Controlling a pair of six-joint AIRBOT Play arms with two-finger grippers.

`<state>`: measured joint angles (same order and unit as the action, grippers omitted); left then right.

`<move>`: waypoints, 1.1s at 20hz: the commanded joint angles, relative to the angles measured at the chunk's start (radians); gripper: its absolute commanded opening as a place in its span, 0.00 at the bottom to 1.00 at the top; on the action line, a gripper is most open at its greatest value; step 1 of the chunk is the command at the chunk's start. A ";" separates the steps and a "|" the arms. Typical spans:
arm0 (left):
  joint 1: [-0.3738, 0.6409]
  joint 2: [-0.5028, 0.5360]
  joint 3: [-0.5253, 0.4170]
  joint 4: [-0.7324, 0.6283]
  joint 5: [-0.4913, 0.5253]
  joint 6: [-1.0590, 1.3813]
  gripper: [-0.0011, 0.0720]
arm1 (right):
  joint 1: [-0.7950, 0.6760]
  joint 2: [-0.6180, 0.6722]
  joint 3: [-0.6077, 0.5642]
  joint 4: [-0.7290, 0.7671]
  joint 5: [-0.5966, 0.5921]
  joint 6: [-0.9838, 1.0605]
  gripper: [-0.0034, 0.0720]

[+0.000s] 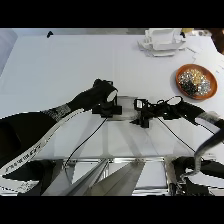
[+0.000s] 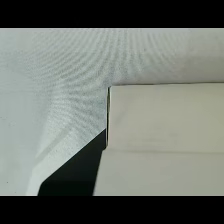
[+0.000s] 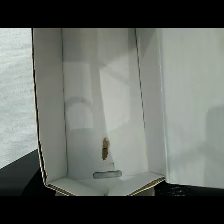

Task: Fold the box and place the chain.

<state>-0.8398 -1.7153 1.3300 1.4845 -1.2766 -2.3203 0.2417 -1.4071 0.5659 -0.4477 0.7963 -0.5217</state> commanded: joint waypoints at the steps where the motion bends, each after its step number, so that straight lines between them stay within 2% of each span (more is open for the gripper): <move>1: -0.003 -0.001 0.001 -0.002 -0.006 0.004 0.03 | 0.000 0.000 0.000 0.000 0.000 0.000 0.55; 2: -0.003 -0.001 0.001 -0.002 -0.007 0.005 0.07 | 0.000 0.000 0.000 0.000 0.001 0.000 0.55; 4: 0.000 0.003 0.001 -0.002 -0.007 0.009 0.32 | 0.000 0.000 0.000 0.000 0.000 0.000 0.55; 6: 0.007 0.020 0.001 0.016 -0.007 0.013 0.39 | 0.000 0.000 0.000 0.000 0.001 0.000 0.55; 9: 0.022 0.051 0.001 0.041 -0.008 0.056 0.39 | 0.000 0.000 0.000 0.000 0.000 0.000 0.55; 15: 0.017 0.046 -0.027 0.043 -0.006 0.088 0.39 | 0.000 0.000 0.000 0.000 0.000 0.000 0.55; 19: 0.014 0.046 -0.036 0.031 0.033 0.119 0.39 | 0.000 0.000 0.000 0.000 0.000 0.000 0.55; 22: 0.009 0.046 -0.079 0.007 0.035 0.117 0.39 | 0.000 0.000 0.000 0.000 0.000 0.000 0.55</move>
<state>-0.8272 -1.6695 1.2793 1.5139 -1.2476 -2.2124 0.2417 -1.4071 0.5663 -0.4477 0.7967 -0.5220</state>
